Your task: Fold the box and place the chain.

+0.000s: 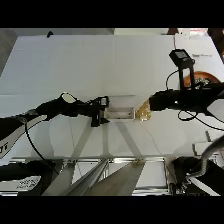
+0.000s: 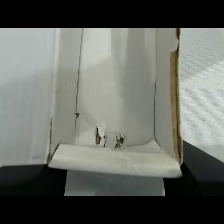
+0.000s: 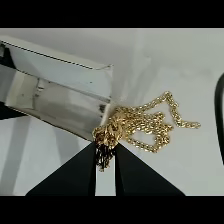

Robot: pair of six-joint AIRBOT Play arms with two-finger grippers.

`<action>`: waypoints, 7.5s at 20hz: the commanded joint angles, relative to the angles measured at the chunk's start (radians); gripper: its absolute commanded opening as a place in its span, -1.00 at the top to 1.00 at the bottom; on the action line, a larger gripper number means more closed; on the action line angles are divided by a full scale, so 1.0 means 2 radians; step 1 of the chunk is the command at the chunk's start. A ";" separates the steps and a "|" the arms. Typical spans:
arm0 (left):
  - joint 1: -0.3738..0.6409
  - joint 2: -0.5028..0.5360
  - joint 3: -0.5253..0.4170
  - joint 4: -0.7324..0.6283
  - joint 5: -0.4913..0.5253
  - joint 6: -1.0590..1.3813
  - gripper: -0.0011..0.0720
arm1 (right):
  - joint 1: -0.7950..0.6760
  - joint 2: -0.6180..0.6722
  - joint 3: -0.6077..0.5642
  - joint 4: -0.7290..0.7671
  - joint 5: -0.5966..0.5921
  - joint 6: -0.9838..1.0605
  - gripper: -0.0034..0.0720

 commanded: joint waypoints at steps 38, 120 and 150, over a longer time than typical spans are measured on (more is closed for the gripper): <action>0.000 0.000 0.000 0.000 0.000 0.000 0.19 | 0.054 -0.061 -0.001 -0.139 0.050 -0.177 -0.05; 0.000 0.001 0.000 0.000 0.000 0.000 0.19 | 0.066 -0.185 -0.058 0.167 -0.229 -0.319 -0.10; 0.000 0.000 0.000 0.000 0.000 0.000 0.19 | -0.186 -0.212 -0.093 0.242 -0.071 -0.841 -0.37</action>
